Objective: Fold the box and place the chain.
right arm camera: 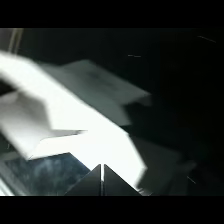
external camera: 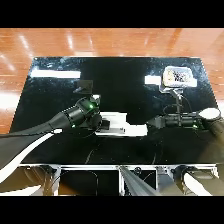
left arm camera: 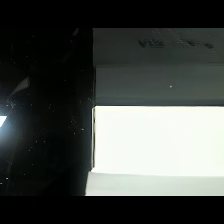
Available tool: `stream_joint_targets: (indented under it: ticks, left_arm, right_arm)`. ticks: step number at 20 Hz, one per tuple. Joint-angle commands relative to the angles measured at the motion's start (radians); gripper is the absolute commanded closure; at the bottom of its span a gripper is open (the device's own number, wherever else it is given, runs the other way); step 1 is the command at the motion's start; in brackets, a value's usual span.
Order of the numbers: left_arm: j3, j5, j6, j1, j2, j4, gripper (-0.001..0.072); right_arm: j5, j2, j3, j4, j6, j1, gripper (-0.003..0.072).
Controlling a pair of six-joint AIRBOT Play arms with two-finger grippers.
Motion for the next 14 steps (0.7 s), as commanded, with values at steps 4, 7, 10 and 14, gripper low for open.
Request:
stream_joint_targets:
  ticks: [4,7,10,14]
  left_arm:
    - [0.000,0.000,0.002,0.000,0.000,0.000,0.0686]
    - [0.000,0.000,0.001,0.000,0.000,0.000,0.0686]
    - [0.000,0.000,0.001,0.000,0.000,0.000,0.0686]
    - [0.000,-0.001,0.001,0.000,0.000,0.000,0.0686]
  right_arm:
    - [0.011,-0.029,-0.009,-0.224,0.406,-0.069,0.0656]
    - [-0.023,-0.086,-0.016,-0.219,0.447,0.024,0.0655]
    - [-0.092,-0.153,-0.015,-0.146,0.447,0.141,0.0655]
    - [-0.210,-0.197,-0.014,-0.026,0.446,0.283,0.0655]
